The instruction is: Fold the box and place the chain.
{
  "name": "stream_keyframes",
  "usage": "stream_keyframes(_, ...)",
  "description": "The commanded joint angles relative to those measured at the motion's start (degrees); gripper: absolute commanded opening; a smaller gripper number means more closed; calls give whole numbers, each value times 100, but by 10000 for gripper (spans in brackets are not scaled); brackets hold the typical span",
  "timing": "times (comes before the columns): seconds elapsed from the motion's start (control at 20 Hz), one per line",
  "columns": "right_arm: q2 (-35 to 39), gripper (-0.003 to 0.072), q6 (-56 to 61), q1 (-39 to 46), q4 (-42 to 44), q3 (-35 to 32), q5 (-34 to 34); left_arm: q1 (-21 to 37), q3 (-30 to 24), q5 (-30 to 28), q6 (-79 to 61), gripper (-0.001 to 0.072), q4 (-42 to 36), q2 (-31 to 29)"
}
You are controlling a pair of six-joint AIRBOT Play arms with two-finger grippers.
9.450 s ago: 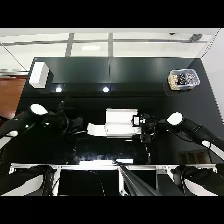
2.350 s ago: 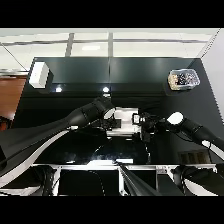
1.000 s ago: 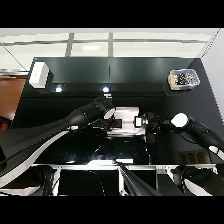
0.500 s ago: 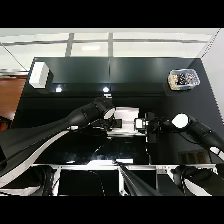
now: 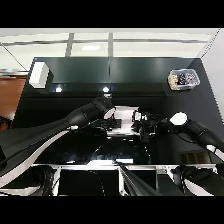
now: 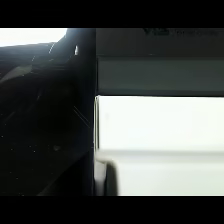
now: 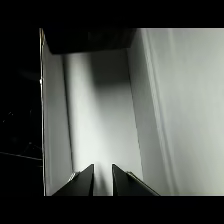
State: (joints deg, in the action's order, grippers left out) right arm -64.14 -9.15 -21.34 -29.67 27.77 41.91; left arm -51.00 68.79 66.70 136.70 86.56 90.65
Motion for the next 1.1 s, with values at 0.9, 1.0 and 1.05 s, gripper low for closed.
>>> stream_keyframes(0.9, 1075, 5, 3213, 457, -1700, 192, 380, 4, 4, -17, 4, 25, -24, 2)
stream_keyframes(1.0, 1563, 5, 4269, 1080, -2118, 376, 1091, 4, 4, -22, 4, 26, -24, 2)
stream_keyframes(1.05, 1755, 6, 4653, 1460, -2205, 396, 1261, 4, 4, -22, 4, 26, -26, 2)
